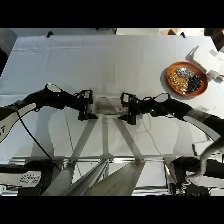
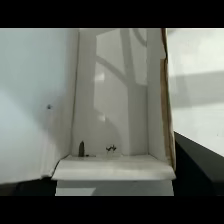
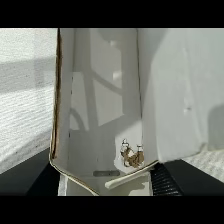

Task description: Fold the box and place the chain.

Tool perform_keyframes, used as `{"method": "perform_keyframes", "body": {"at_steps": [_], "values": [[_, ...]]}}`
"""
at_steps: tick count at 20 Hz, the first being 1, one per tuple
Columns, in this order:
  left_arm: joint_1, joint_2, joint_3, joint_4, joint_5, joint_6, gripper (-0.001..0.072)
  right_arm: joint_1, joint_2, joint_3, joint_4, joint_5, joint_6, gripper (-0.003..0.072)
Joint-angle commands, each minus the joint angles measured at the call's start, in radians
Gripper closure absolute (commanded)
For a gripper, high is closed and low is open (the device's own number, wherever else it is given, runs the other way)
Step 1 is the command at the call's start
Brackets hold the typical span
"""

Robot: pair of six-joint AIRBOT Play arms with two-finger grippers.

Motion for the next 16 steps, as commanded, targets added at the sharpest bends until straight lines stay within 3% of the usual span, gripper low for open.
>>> {"method": "perform_keyframes", "body": {"at_steps": [1, 10, 11, 13, 14, 16], "values": [[-0.003, -0.006, 0.001, 0.009, 0.018, 0.005, 0.0018, 0.0, 0.0, 0.0, 0.0, 0.0, 0.0, 0.0148], [-0.032, -0.005, 0.001, 0.038, 0.07, -0.021, 0.0024, 0.0, 0.0, 0.0, 0.0, 0.0, 0.0, 0.0148], [-0.032, -0.005, 0.001, 0.039, 0.07, -0.021, 0.0133, 0.0, 0.0, 0.0, 0.0, 0.0, 0.0, 0.0148], [-0.032, -0.005, 0.001, 0.039, 0.07, -0.02, 0.0449, 0.0, 0.0, 0.0, 0.0, 0.0, 0.0, 0.0148], [-0.032, -0.005, 0.001, 0.039, 0.07, -0.02, 0.0508, 0.0, 0.0, 0.0, 0.0, 0.0, 0.0, 0.0148], [-0.032, -0.005, 0.001, 0.039, 0.07, -0.02, 0.05, 0.0, 0.0, 0.0, 0.0, 0.0, 0.0, 0.0148]]}}
